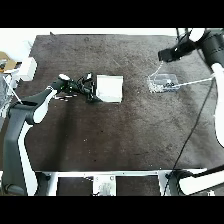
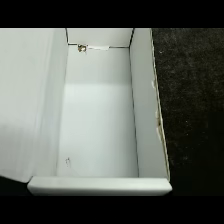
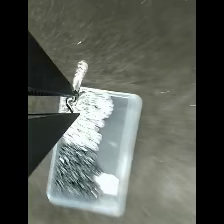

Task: Fold the box and place the chain.

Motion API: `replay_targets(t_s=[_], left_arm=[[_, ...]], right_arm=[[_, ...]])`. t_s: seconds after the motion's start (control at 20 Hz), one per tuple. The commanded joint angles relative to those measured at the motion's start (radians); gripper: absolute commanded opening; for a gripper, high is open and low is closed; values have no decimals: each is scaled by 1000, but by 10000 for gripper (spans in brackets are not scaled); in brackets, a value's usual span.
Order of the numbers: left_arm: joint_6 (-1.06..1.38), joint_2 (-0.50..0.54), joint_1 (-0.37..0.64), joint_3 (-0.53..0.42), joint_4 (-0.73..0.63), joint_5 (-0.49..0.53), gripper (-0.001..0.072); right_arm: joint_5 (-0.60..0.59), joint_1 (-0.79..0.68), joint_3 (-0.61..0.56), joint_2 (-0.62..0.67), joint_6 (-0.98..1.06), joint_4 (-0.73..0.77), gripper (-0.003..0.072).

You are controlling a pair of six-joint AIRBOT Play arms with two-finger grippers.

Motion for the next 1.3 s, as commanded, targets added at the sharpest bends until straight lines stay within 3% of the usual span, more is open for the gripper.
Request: replay_targets(t_s=[0.0,0.25,0.4,0.6,0.85,1.15,1.25], left_arm=[[0,0,0,0,0,0,353],[0,0,0,0,0,0,353],[0,0,0,0,0,0,353],[0,0,0,0,0,0,353],[0,0,0,0,0,0,353],[0,0,0,0,0,0,353],[0,0,0,0,0,0,353]], right_arm=[[-97,84,1,174,-2,-83,-3],[-362,232,1,351,-2,-82,-2],[-530,344,1,379,-11,-79,-2],[-549,457,-18,328,-31,-74,-2],[-616,479,-240,261,-17,68,-2],[-873,481,-637,208,142,136,-2],[-924,476,-721,149,183,132,0]])
